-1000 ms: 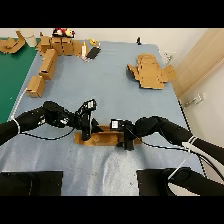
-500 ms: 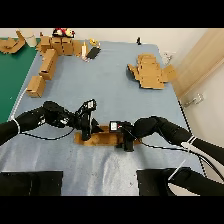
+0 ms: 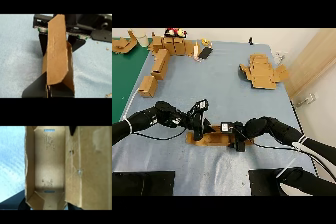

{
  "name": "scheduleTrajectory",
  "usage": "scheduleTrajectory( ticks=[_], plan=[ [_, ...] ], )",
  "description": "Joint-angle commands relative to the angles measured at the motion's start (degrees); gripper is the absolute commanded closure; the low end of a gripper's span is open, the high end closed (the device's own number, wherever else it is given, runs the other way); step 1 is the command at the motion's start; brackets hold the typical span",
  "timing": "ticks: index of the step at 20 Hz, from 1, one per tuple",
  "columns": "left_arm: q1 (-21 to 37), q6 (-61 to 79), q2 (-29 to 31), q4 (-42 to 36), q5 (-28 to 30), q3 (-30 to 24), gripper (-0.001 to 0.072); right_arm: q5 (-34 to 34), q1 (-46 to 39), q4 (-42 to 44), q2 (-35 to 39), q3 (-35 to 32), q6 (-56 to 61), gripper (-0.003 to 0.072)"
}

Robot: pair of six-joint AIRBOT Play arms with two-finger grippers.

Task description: Fold the box.

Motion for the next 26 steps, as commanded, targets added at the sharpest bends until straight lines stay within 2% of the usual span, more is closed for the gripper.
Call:
scheduleTrajectory(
  ticks=[1,3,11,26],
  plan=[
    [0.00,0.00,0.02,-0.02,0.04,0.07,0.0697,-0.28,0.07,-0.59,0.39,-0.02,-0.04,0.0137],
    [0.00,0.00,0.02,-0.02,0.07,0.07,0.0697,-0.74,0.07,-0.83,0.48,0.00,-0.04,0.0107],
    [0.00,0.00,0.02,-0.02,0.04,0.07,0.0697,-1.09,0.07,1.70,0.68,0.09,-0.04,0.0098],
    [0.00,0.00,0.02,-0.02,0.07,0.07,0.0697,-1.75,0.04,1.18,0.61,-0.02,-0.02,0.0080]
  ],
)
